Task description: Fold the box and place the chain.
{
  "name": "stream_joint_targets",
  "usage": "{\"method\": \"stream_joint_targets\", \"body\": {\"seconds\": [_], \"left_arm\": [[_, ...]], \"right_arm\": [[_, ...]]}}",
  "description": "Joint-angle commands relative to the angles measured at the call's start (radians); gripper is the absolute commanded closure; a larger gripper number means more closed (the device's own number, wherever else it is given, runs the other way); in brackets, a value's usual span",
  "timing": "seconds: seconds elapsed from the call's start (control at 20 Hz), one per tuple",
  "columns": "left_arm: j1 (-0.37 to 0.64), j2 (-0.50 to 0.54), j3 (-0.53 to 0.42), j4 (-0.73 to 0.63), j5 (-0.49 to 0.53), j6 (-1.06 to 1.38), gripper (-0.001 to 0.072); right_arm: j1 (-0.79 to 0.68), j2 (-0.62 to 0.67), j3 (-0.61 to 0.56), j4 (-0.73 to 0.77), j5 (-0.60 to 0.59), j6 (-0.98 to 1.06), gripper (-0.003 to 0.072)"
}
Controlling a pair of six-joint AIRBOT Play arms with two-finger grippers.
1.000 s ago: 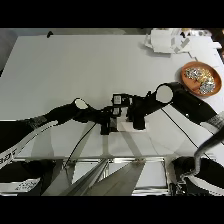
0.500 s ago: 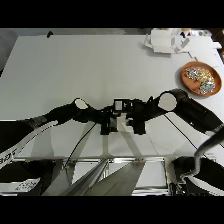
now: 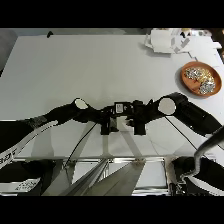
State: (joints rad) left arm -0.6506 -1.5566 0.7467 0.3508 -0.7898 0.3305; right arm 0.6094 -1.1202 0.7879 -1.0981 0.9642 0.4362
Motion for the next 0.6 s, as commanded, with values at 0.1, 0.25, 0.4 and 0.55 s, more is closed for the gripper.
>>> {"method": "stream_joint_targets", "body": {"seconds": [0.1, 0.25, 0.4, 0.55], "left_arm": [[0.001, 0.001, 0.0, 0.001, 0.0, 0.002, 0.0568], [0.001, 0.001, 0.0, 0.001, 0.0, 0.002, 0.0568], [0.001, 0.001, 0.0, 0.001, 0.0, 0.002, 0.0568], [0.001, 0.001, 0.0, 0.001, 0.0, 0.002, 0.0568]], "right_arm": [[0.0, 0.0, -0.001, -0.013, -0.015, 0.001, 0.0529], [0.0, 0.0, -0.001, -0.049, -0.013, 0.012, 0.0535], [0.0, 0.003, -0.001, -0.046, -0.01, 0.012, 0.0535], [0.0, 0.017, -0.001, -0.047, -0.011, 0.011, 0.0535]]}}
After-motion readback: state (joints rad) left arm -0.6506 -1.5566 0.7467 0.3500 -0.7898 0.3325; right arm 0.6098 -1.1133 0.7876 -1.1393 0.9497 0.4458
